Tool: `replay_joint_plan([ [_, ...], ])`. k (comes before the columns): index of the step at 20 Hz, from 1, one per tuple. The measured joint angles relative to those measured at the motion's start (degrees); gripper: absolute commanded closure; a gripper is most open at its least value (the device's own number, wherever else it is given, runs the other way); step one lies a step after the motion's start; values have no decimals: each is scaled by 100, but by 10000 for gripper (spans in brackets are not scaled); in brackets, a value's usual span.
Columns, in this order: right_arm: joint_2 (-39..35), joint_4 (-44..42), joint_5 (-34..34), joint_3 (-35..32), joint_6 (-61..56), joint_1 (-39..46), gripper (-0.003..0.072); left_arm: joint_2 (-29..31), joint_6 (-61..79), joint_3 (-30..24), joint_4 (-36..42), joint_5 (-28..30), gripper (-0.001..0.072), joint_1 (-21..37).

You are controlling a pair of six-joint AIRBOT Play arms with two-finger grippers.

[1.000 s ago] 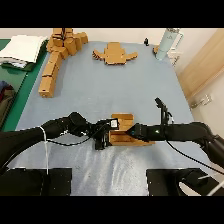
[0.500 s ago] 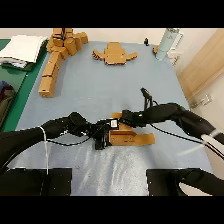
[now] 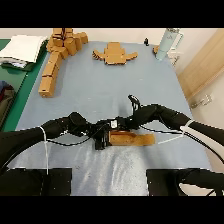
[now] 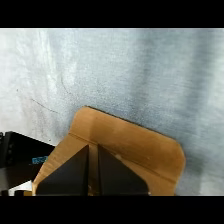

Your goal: Fold the box.

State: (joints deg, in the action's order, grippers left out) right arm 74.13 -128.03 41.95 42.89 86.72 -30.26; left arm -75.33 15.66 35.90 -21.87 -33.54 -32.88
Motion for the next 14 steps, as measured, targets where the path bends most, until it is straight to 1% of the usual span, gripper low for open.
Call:
replay_joint_plan([
  [3, -146, 4, 31, 11, 184, -28, 596, 0, 0, -2, -2, -15, 187, 0],
  [6, -673, 199, 61, 37, 348, -39, 597, 0, -9, 0, 2, -9, 187, 0],
  [8, -1119, 623, 142, 46, 343, -37, 597, 0, -13, 0, 4, 17, 187, 0],
  [10, -1604, 1270, 382, 52, 129, -39, 596, 0, -13, 0, 4, 15, 187, 0],
  [12, -2107, 1987, 833, 50, -37, -37, 597, 0, -13, 0, 4, 13, 187, 0],
  [14, -2608, 2363, 1338, 15, 142, -42, 597, 0, -13, 0, 4, 11, 187, 0],
])
